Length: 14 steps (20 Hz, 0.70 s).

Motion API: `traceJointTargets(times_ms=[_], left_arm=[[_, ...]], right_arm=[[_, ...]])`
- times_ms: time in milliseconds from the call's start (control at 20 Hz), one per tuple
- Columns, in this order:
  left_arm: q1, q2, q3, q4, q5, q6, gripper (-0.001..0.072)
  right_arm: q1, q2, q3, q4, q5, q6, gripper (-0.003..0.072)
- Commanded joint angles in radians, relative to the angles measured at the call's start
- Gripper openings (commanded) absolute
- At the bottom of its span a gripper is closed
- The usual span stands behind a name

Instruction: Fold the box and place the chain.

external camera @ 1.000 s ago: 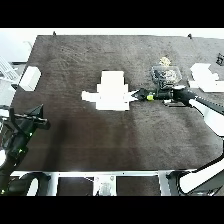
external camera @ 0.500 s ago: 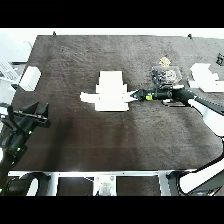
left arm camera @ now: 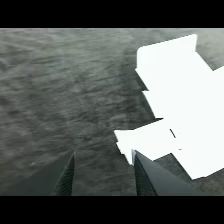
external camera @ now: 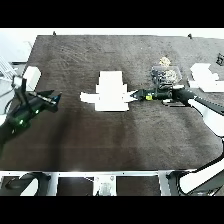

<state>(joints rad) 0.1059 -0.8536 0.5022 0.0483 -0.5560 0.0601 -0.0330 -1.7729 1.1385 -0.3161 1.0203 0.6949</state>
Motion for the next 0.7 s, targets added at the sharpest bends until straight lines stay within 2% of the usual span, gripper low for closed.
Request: traceJointTargets(times_ms=[0, 200, 450, 650], left_arm=[[0.0, -0.28, 0.211, 0.017, -0.159, -0.049, 0.0415], [0.0, -0.574, 0.486, 0.119, -0.336, -0.207, 0.0415], [-0.012, -0.881, 0.873, 0.378, -0.591, -0.531, 0.0415], [-0.103, -1.021, 1.115, 0.593, -0.623, -0.706, 0.0415]], right_arm=[[0.001, -0.001, 0.001, 0.001, 0.0, 0.0, 0.001], [0.001, -0.001, 0.001, 0.001, 0.0, 0.0, 0.001], [0.001, -0.001, 0.001, 0.001, 0.0, 0.0, 0.001], [0.0, -0.001, 0.001, 0.001, 0.0, 0.0, 0.0011]])
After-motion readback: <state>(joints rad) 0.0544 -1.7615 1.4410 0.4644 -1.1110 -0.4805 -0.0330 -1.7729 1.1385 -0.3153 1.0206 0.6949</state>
